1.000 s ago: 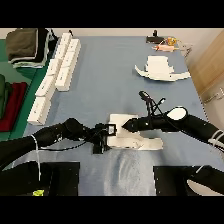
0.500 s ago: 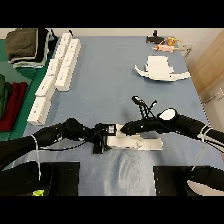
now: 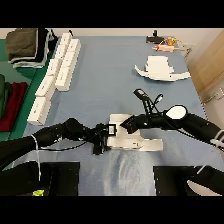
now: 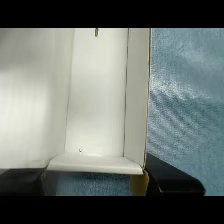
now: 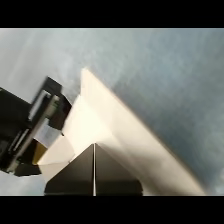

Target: Fold the box.

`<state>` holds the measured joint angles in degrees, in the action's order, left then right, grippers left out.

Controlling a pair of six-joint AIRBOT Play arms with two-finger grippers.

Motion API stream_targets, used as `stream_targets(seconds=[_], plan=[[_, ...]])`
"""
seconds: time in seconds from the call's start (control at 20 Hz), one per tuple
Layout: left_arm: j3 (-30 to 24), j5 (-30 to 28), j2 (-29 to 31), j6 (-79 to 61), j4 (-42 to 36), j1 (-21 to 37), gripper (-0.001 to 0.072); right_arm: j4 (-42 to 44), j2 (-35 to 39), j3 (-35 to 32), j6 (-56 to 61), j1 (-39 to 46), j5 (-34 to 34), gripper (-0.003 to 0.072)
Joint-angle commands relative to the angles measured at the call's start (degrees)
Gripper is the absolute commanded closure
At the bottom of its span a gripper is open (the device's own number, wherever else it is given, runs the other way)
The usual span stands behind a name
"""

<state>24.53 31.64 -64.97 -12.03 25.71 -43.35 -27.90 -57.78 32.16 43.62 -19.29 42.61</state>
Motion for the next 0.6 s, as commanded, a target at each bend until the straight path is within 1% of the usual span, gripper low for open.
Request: stream_targets(seconds=[0.0,0.05,0.25,0.3,0.4,0.45,0.5,0.55], plan=[[0.04,-0.09,0.02,0.00,0.00,0.00,0.0233,-4.44,8.24,0.57,2.16,0.00,4.11,0.0671],[0.04,-0.09,0.02,0.02,0.00,0.00,0.0233,-6.91,10.47,0.57,3.37,-0.02,6.54,0.0669],[0.04,-0.11,0.02,0.02,0.00,0.00,0.0233,-17.90,17.38,0.42,4.42,-0.02,20.33,0.0669],[0.04,-0.11,0.02,0.02,0.00,0.00,0.0233,-21.27,18.47,0.35,5.51,-0.07,23.61,0.0650],[0.04,-0.11,0.02,0.00,0.00,0.00,0.0233,-28.96,19.89,0.35,6.97,-0.07,28.70,0.0483],[0.04,-0.09,0.02,0.00,0.00,0.00,0.0233,-31.71,20.17,0.17,6.78,-0.07,29.90,0.0360],[0.04,-0.09,0.02,0.00,0.00,0.00,0.0233,-34.23,20.35,-0.39,5.55,-0.07,30.12,0.0260],[0.04,-0.11,0.02,0.00,0.00,0.00,0.0233,-36.83,20.35,-0.92,3.34,-0.07,29.97,0.0248]])
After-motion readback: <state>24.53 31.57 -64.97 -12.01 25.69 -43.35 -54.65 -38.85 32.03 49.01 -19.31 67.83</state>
